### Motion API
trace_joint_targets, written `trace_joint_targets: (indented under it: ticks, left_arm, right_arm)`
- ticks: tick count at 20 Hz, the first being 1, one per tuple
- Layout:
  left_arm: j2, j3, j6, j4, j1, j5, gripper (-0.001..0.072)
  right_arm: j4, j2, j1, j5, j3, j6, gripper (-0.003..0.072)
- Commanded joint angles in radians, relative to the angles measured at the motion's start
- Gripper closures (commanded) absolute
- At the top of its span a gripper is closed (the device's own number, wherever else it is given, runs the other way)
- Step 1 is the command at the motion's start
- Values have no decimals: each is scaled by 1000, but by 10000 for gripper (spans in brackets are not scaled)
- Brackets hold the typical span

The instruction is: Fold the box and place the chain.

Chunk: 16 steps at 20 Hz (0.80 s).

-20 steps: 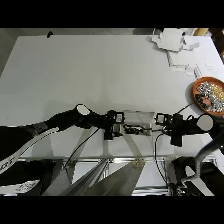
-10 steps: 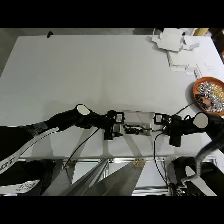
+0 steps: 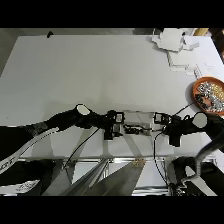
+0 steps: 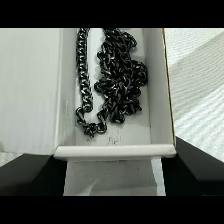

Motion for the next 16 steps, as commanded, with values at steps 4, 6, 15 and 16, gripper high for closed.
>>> trace_joint_targets:
  ticks: [4,6,15,16]
  left_arm:
    - [1,0,0,0,0,0,491]
    - [1,0,0,0,0,0,491]
    - [1,0,0,0,0,0,491]
    - [1,0,0,0,0,0,491]
  right_arm:
    - [-40,57,-1,-30,0,55,544]
    - [-49,58,-1,-59,-1,93,405]
    - [-3,24,-1,-64,-30,106,470]
    - [-3,18,-1,-65,-31,106,504]
